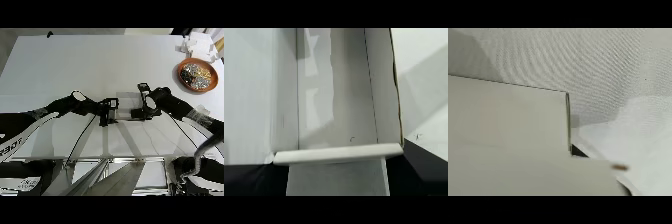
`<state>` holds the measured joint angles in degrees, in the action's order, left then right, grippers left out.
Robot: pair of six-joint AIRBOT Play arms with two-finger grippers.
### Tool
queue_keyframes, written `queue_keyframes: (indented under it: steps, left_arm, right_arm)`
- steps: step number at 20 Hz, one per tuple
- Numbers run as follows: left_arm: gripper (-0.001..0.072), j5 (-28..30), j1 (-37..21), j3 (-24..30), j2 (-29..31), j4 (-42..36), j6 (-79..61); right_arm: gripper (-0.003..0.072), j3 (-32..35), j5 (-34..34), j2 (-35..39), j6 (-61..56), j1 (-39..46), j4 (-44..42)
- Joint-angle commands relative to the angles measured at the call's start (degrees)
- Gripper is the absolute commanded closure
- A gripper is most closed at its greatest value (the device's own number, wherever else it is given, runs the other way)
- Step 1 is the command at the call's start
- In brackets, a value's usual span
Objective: Fold the box and place the chain.
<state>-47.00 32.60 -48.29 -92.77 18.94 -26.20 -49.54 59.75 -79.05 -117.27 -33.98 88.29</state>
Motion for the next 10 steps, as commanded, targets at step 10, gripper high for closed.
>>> queue_keyframes:
  steps: [10]
  left_arm:
    - [0.0638,-0.2,0.0,-0.1,0.1,-0.1,-0.4]
  right_arm:
    - [0.0478,-0.1,-5.4,-0.7,-2.9,-0.2,1.0]
